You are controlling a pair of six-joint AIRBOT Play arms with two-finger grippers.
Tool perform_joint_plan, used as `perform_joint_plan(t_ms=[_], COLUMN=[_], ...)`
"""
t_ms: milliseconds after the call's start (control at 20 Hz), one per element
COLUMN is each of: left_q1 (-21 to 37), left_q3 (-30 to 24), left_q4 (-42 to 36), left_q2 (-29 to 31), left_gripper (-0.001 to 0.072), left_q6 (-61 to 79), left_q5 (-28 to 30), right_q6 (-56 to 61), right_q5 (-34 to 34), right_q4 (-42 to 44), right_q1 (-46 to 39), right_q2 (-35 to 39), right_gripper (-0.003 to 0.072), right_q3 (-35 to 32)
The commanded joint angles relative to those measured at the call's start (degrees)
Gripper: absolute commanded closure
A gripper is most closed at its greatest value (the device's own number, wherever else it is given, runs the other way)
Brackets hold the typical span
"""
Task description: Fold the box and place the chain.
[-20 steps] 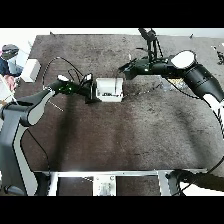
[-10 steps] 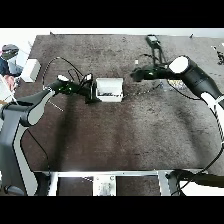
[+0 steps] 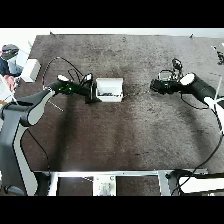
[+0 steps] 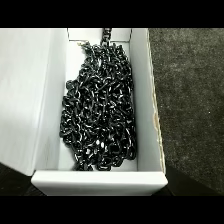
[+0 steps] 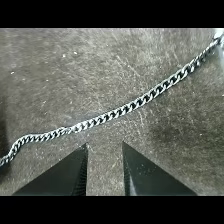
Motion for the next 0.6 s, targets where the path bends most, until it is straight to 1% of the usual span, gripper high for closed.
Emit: perform_joint_plan(t_ms=[0,150,200,300,450,550], left_q1=[0.0,0.0,0.0,0.0,0.0,0.0], left_q3=[0.0,0.0,0.0,0.0,0.0,0.0], left_q4=[0.0,0.0,0.0,0.0,0.0,0.0], left_q2=[0.0,0.0,0.0,0.0,0.0,0.0], left_gripper=[0.024,0.024,0.024,0.024,0.024,0.024], left_q6=[0.0,0.0,0.0,0.0,0.0,0.0], left_q5=[0.0,0.0,0.0,0.0,0.0,0.0], right_q6=[12.1,21.7,23.5,24.6,26.5,27.1], right_q5=[0.5,1.2,2.2,4.9,12.5,15.6], right_q4=[-6.8,-17.6,-19.6,-21.4,-24.6,-26.4], right_q1=[0.7,2.2,2.6,3.5,4.9,5.7], right_q2=[-3.8,-5.5,-6.4,-9.0,-14.2,-16.6], right_gripper=[0.0444,0.0444,0.0444,0.0453,0.0453,0.0453], right_q3=[2.6,5.8,7.4,11.4,18.8,22.2])
